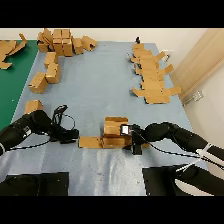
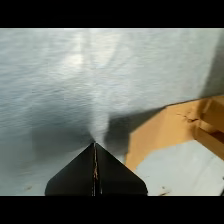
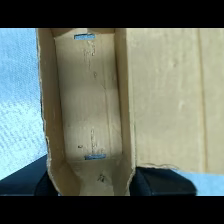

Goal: Fold the box.

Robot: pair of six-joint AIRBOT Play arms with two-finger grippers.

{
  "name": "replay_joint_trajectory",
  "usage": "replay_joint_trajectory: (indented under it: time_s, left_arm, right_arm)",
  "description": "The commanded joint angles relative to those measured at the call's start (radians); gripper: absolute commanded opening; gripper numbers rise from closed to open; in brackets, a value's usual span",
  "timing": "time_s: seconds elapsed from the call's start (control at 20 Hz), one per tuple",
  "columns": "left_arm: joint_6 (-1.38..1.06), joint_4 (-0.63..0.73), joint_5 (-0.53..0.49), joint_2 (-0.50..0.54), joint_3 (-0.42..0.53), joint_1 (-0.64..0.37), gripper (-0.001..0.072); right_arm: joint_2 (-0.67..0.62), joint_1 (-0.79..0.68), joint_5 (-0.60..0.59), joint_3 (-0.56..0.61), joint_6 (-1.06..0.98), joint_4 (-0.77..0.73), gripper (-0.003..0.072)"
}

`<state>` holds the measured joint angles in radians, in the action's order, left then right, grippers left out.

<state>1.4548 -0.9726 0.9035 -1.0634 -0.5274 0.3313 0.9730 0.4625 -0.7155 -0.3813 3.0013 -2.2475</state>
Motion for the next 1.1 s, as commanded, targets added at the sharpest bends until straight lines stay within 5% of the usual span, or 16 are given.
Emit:
replay_joint_trajectory:
  time_s: [0.0, 0.35, 0.65, 1.05]
  left_arm:
    - [-0.029, 0.108, -0.032, -0.016, 0.003, 0.072, 0.0010]
    - [-0.008, 0.270, -0.194, -0.016, 0.082, 0.156, 0.0010]
    - [-0.060, 0.386, -0.199, -0.015, 0.095, 0.172, 0.0010]
    - [-0.033, 0.470, -0.302, 0.006, 0.064, 0.330, 0.0008]
  right_arm:
    - [0.000, 0.000, 0.000, 0.000, 0.000, 0.000, 0.0521]
    - [0.000, 0.000, 0.000, 0.000, 0.000, 0.000, 0.0521]
    - [0.000, 0.000, 0.001, 0.000, 0.000, 0.000, 0.0521]
    - [0.000, 0.000, 0.001, 0.000, 0.000, 0.000, 0.0521]
